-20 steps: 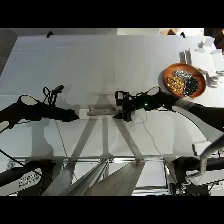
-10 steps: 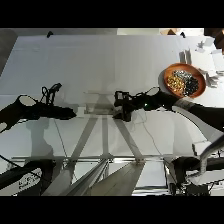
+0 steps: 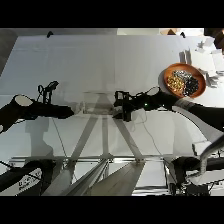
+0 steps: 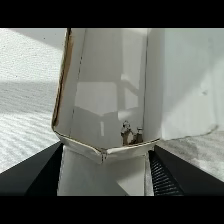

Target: Fold the box and place the chain.

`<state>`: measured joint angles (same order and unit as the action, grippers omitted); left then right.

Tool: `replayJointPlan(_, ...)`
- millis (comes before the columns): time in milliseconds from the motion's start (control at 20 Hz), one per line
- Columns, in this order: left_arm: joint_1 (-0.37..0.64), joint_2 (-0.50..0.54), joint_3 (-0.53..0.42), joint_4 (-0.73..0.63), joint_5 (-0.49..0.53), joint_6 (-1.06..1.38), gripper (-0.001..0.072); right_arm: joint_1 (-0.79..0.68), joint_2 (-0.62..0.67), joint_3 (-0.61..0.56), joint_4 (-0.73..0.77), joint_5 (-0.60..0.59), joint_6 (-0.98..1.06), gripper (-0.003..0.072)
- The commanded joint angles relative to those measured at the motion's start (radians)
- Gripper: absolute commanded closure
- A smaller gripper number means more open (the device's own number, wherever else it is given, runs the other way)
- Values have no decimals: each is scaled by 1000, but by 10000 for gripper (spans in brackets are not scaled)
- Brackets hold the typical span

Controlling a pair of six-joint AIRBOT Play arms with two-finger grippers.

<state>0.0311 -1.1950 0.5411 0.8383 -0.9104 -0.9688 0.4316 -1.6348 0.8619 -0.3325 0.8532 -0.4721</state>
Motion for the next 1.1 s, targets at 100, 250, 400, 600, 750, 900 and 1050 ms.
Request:
replayJointPlan(100,0,2,1,35,24,-1,709,0,0,0,0,0,0,137)
replayJointPlan(250,0,5,1,45,31,-11,709,0,0,0,0,0,0,137)
replayJointPlan(400,1,44,1,54,34,-27,708,0,0,0,0,0,0,137)
replayJointPlan(600,1,92,1,61,45,-58,708,0,0,0,0,0,0,137)
replayJointPlan(750,1,85,-11,61,89,-77,708,0,0,0,0,0,0,137)
replayJointPlan(900,1,65,-45,61,164,-76,708,0,0,0,0,0,0,137)
replayJointPlan(1050,1,43,-60,59,154,-75,708,0,0,0,0,0,0,137)
